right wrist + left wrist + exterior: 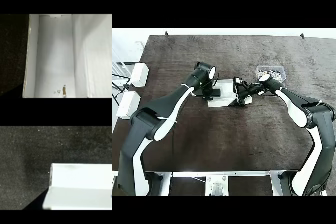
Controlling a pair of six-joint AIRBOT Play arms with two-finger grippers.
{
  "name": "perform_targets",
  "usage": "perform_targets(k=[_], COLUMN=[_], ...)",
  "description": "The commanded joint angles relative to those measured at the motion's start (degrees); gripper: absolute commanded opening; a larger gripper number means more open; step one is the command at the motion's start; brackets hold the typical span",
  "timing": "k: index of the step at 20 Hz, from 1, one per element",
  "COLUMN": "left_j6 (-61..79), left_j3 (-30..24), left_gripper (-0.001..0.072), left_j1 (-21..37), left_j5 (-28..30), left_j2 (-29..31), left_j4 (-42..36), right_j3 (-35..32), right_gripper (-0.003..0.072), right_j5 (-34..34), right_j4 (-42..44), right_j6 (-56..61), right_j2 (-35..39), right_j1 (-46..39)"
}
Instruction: Fold the box and place the chain.
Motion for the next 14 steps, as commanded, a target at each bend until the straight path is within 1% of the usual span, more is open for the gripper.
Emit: perform_targets(k=[1,3,5,7,8,9,14], left_j6=[-0.1,-0.1,1.0,1.9,2.3,3.7,6.4], left_j3=[-0.1,0.0,0.8,2.4,2.8,2.9,2.8], left_gripper=[0.002,0.0022,0.0079,0.0081,0.0186,0.0319,0.0317], left_j1=[0.0,0.0,0.0,0.0,0.0,0.0,0.0], left_j5=[-0.7,-0.7,-1.2,-2.2,-2.1,-2.2,-2.9], left_j2=[-0.2,0.0,0.0,0.2,0.6,0.9,3.0], left_j4=[0.7,0.9,1.0,1.1,1.1,1.0,0.7], right_j3=[0.0,0.0,0.0,0.0,0.0,0.0,0.0], right_gripper=[0.0475,0.0475,0.0475,0.0475,0.0475,0.0475,0.0476], right_j5=[0.0,0.0,0.0,0.0,0.0,0.0,0.0], right_j4=[0.0,0.0,0.0,0.0,0.0,0.0,0.0], right_j6=[0.0,0.0,0.0,0.0,0.0,0.0,0.0], right_j2=[0.0,0.0,0.0,0.0,0.0,0.0,0.0], right_j1=[0.0,0.0,0.0,0.0,0.0,0.0,0.0])
